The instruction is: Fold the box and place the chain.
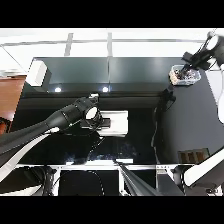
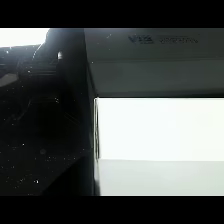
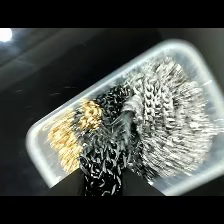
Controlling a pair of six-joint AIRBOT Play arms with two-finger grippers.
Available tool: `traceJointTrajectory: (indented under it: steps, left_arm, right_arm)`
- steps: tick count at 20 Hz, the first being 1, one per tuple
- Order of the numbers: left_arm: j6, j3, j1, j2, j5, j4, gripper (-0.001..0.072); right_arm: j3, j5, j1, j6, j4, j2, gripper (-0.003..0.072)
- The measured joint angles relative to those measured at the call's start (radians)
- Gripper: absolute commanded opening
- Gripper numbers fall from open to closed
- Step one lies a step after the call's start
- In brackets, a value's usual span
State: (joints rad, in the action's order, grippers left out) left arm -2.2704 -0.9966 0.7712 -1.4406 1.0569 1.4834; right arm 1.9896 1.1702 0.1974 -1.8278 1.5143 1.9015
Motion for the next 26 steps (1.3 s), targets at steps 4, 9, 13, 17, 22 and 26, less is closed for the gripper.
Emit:
traceJointTrajectory:
  steps: [4, 9, 13, 17, 22, 26]
  left_arm:
    - [0.000, 0.000, 0.000, 0.000, 0.003, 0.000, 0.0029]
    - [0.000, 0.000, 0.000, 0.000, 0.006, 0.000, 0.0029]
    - [0.000, 0.000, 0.000, 0.000, 0.019, 0.000, 0.0029]
    - [0.000, 0.000, 0.000, 0.000, 0.024, 0.000, 0.0029]
    - [0.000, 0.000, 0.000, 0.000, 0.026, 0.000, 0.0029]
    - [0.000, 0.000, 0.000, 0.000, 0.026, 0.000, 0.0029]
  right_arm:
    - [0.030, 0.033, 0.000, 0.104, -0.030, -0.204, 0.0011]
    - [0.039, 0.076, 0.000, 0.184, -0.078, -0.432, 0.0012]
    - [0.039, 0.193, -0.001, 0.227, -0.146, -0.584, 0.0012]
    - [0.040, 0.258, -0.001, 0.244, -0.236, -0.708, 0.0012]
    - [0.040, 0.360, -0.001, 0.251, -0.455, -0.800, 0.0012]
    - [0.023, 0.502, -0.051, 0.267, -0.608, -0.821, 0.0012]
